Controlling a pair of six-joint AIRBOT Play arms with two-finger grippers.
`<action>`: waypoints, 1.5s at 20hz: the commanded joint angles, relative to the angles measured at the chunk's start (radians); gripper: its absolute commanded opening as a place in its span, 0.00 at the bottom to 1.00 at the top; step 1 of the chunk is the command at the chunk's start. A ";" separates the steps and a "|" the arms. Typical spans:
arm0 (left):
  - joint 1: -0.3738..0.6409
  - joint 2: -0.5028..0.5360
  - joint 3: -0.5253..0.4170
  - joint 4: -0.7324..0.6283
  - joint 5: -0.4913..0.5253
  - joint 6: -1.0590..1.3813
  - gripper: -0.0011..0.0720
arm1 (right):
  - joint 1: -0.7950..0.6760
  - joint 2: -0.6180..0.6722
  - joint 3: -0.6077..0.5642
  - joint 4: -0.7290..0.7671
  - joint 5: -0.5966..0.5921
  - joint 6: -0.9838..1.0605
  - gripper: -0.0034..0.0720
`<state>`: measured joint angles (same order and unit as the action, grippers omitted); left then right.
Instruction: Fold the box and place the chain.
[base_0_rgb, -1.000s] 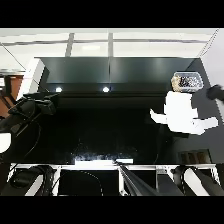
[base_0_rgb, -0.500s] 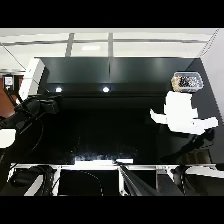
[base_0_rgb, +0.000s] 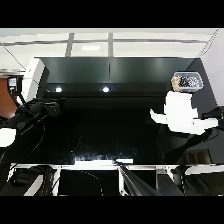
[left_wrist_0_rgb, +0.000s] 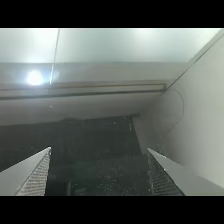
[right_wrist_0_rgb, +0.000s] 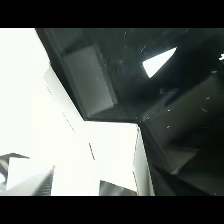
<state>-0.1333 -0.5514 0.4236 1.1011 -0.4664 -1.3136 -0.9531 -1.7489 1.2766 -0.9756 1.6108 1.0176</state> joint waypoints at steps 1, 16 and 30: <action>0.000 -0.001 0.001 -0.003 -0.021 0.000 0.98 | 0.040 -0.014 0.002 -0.032 0.027 -0.001 0.39; 0.000 -0.002 0.000 -0.047 0.011 0.000 0.98 | 0.269 0.364 -0.357 0.275 -0.059 -0.096 0.06; -0.143 -0.255 0.027 -0.259 -0.131 0.042 0.98 | 1.088 0.840 -0.808 0.484 -0.745 -0.296 0.06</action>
